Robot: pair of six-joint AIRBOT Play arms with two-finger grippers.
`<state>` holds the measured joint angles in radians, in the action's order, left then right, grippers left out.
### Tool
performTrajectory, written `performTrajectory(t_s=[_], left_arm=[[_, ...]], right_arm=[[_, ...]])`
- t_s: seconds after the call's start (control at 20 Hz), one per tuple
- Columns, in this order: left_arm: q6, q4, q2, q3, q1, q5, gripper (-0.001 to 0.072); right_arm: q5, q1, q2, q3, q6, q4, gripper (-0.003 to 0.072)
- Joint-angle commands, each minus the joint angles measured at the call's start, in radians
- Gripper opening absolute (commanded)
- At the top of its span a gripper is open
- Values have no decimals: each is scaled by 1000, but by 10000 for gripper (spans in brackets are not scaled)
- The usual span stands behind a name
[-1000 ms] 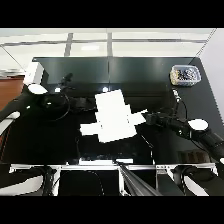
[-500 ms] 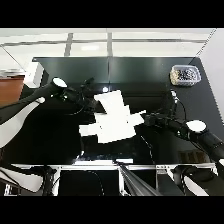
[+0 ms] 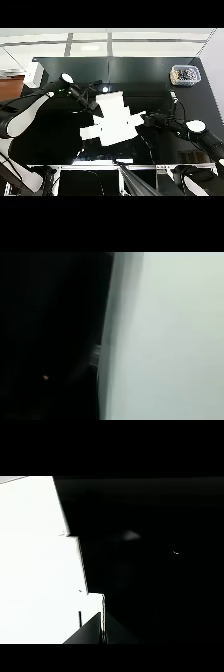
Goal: Fold the box and place the chain.
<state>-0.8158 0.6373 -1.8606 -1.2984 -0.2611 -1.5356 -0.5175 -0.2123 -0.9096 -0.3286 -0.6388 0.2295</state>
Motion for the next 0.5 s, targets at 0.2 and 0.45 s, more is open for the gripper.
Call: performTrajectory(t_s=[0.2,0.45], left_arm=[[-5,68,48,-27,-1,-30,26],[213,80,355,178,-29,247,26]], right_arm=[[-166,79,2,-140,0,224,682],[-484,155,2,-356,-1,592,681]])
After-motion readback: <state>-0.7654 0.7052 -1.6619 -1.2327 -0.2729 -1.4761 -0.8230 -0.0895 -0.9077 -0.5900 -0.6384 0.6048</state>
